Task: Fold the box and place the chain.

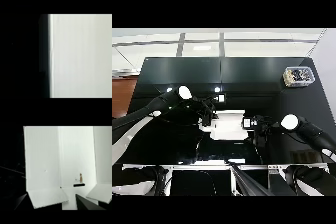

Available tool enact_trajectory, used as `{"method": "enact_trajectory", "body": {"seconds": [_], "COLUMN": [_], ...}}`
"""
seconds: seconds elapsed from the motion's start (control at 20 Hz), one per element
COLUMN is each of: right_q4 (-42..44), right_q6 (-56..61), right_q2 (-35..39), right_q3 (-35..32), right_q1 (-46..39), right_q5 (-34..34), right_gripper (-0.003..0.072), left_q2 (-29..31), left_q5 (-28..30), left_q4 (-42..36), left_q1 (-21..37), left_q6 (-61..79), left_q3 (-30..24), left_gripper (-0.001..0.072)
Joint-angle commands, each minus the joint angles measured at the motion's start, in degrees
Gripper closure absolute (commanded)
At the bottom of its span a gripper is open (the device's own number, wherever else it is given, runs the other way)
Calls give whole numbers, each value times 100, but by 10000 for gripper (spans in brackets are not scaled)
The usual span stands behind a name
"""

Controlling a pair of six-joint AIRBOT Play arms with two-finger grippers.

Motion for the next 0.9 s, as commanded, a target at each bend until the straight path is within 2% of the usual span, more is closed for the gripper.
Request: {"method": "enact_trajectory", "body": {"seconds": [0.0, 0.25, 0.6, 0.7, 0.85], "right_q4": [103, 557, 424, 1102, 920], "right_q6": [-98, -140, -160, -164, -435], "right_q2": [-129, -131, -133, -179, -210], "right_q3": [0, 146, 529, 527, 527], "right_q1": [192, 192, -262, -380, -509], "right_q5": [-448, -496, -577, -520, -522], "right_gripper": [-7, -7, -7, -7, -7], "left_q2": [-4, -4, -4, -4, -4], "left_q5": [28, 20, -22, -7, -22], "left_q4": [-20, -33, -46, -46, -44], "left_q1": [-2, -4, -4, -4, -4], "left_q6": [0, -2, -2, 0, 0], "left_q3": [4, 4, 4, 4, 4], "left_gripper": [682, 682, 682, 682, 682]}}
